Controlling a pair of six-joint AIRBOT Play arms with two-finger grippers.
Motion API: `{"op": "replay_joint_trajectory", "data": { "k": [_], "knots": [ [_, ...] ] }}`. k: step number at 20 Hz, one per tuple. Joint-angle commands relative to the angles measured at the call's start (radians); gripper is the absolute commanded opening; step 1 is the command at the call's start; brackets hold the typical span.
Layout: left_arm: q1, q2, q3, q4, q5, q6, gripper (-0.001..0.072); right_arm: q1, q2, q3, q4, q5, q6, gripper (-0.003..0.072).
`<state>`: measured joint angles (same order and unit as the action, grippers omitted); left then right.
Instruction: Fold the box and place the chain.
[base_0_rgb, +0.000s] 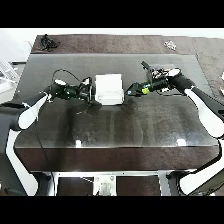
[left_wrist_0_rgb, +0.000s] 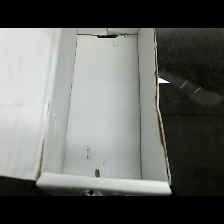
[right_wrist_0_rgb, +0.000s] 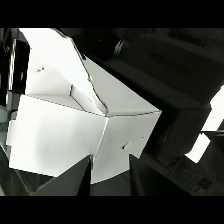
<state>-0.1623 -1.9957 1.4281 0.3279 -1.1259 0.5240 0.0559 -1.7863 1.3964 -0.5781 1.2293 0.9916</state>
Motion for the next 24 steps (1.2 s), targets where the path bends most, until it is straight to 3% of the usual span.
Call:
{"op": "replay_joint_trajectory", "data": {
  "k": [1,6,10,14,15,24],
  "knots": [
    [0.000,0.000,0.000,0.001,0.000,0.000,0.0417,0.007,0.000,0.005,0.018,0.010,0.000,0.0299],
    [0.000,0.000,0.000,0.001,0.000,0.000,0.0417,0.056,0.000,0.039,0.007,-0.009,0.027,0.0337],
    [0.000,0.000,0.000,0.001,-0.001,0.000,0.0417,0.080,0.000,0.119,-0.203,-0.008,0.192,0.0344],
    [0.000,0.000,0.000,0.001,-0.001,0.000,0.0417,0.124,0.000,0.134,-0.256,-0.025,0.236,0.0349],
    [0.000,0.000,0.000,0.001,-0.001,0.000,0.0416,0.134,0.000,0.137,-0.299,-0.036,0.265,0.0384],
    [0.000,0.000,0.000,0.001,-0.001,-0.001,0.0417,0.257,-0.001,0.246,-0.602,-0.062,0.536,0.0386]
  ]
}}
